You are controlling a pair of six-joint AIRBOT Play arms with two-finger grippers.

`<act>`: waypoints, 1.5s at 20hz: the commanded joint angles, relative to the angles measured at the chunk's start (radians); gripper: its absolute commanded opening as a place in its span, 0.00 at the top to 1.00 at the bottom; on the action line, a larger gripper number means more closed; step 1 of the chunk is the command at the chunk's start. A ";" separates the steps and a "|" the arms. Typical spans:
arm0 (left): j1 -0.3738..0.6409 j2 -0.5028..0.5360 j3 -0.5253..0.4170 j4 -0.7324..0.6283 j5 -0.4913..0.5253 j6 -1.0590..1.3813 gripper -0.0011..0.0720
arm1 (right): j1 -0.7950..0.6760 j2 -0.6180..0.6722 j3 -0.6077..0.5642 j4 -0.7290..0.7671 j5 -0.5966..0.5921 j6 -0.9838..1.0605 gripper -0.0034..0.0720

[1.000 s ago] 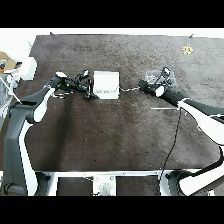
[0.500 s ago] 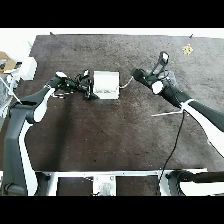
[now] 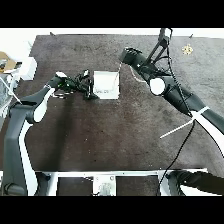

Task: Fold the box and place the chain.

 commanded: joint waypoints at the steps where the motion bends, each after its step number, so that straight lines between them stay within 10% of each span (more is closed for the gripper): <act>1: 0.000 0.000 0.000 0.000 0.000 0.000 0.50 | 0.041 -0.020 0.035 -0.023 -0.011 0.002 0.95; 23: 0.000 0.000 0.000 0.000 0.000 0.000 0.50 | 0.097 -0.061 0.272 -0.179 0.171 0.000 0.95; 30: 0.000 0.000 0.000 0.000 0.000 0.000 0.50 | 0.099 -0.197 0.261 -0.220 0.420 0.001 0.95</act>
